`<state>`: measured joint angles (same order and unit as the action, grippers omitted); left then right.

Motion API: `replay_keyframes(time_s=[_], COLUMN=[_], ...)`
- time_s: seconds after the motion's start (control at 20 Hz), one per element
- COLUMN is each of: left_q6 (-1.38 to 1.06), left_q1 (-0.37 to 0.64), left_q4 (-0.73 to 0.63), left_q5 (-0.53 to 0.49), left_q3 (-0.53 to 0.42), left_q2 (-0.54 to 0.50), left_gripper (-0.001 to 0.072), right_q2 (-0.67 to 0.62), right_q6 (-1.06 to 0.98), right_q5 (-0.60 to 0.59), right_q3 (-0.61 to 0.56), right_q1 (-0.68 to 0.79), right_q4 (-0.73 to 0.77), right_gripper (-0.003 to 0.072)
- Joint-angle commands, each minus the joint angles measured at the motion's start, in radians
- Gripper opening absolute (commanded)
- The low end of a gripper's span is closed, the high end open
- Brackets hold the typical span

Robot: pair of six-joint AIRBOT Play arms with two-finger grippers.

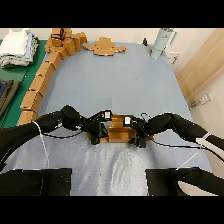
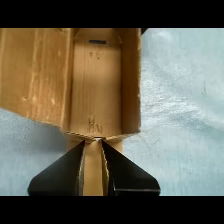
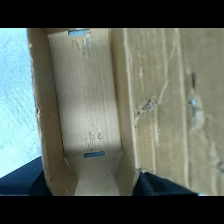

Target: Fold the box.

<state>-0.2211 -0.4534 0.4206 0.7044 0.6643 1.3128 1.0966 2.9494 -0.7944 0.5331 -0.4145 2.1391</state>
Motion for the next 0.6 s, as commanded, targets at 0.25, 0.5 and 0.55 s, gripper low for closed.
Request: replay_keyframes(time_s=[0.25, 0.5, 0.55], left_q6=[-0.021, -0.003, -0.003], left_q1=[-0.040, -0.058, -0.058], left_q4=[-0.061, -0.062, -0.061], left_q5=[-0.066, -0.066, -0.066], left_q3=[0.003, 0.003, 0.003], left_q2=[0.005, 0.002, 0.003], left_gripper=[0.0164, 0.0163, 0.0164], right_q2=[-0.001, -0.001, -0.001], right_q6=[0.000, 0.000, 0.000], right_q5=[0.000, 0.000, 0.000], right_q3=[0.000, 0.000, 0.000], right_q1=[-0.001, -0.001, -0.001], right_q4=[0.000, 0.000, 0.000], right_gripper=[0.0590, 0.0590, 0.0590])
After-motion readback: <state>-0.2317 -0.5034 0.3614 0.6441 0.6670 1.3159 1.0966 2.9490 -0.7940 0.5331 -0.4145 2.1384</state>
